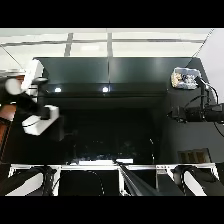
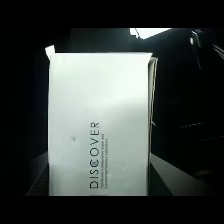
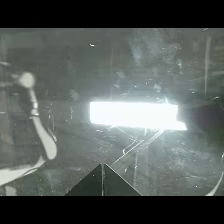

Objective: Fold the box and place the chain.

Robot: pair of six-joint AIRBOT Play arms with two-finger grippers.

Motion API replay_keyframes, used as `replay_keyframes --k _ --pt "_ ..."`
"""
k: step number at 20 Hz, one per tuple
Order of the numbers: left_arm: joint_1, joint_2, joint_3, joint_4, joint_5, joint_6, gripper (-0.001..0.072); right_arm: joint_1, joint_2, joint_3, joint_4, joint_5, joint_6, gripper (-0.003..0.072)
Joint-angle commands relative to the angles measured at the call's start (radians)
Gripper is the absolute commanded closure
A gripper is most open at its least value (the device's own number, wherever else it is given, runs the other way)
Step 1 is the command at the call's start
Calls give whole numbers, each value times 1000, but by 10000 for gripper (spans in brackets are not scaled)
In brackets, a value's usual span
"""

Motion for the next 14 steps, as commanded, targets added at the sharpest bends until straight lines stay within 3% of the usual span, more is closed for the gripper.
replay_keyframes --k 1,3,5,7,12,14 --pt "348 35 -31 33 -56 -102 422 18 1 0 0 -19 -1 673" --pt "485 48 -60 -23 61 -98 415 18 1 0 1 -46 -1 673" --pt "551 45 -105 -190 208 20 414 18 1 0 6 -74 0 673" --pt "536 39 -140 -306 291 240 413 18 1 0 24 -83 0 673" --pt "443 -41 -123 -269 466 241 414 18 1 0 61 -77 27 673" --pt "428 -80 -90 -251 485 241 414 19 1 0 64 -78 53 673"
